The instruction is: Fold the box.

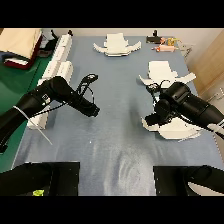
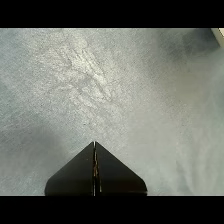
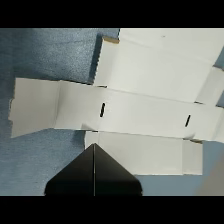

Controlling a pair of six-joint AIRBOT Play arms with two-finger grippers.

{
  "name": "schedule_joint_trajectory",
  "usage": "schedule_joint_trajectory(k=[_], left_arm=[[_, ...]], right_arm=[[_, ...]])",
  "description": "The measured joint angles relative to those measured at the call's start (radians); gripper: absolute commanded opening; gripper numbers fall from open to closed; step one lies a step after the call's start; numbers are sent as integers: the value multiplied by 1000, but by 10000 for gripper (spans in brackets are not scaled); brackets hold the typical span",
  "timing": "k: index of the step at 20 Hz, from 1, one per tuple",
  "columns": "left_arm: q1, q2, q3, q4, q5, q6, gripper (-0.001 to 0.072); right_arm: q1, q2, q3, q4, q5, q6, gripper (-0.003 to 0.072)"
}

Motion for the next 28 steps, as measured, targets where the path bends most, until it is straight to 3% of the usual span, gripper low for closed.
schedule_joint_trajectory(k=[16, 26, 27, 28], left_arm=[[0, 0, 0, 0, 1, 0, 14], [0, 0, 0, -7, 37, 0, 14], [0, 0, 0, -7, 45, 0, 14], [0, 0, 0, -9, 53, 0, 14]], right_arm=[[0, 0, 0, 0, 4, 0, 4], [0, -4, 0, 104, 117, 62, 5], [0, -5, 1, 125, 129, 73, 66], [-2, -5, 7, 134, 136, 82, 246]])
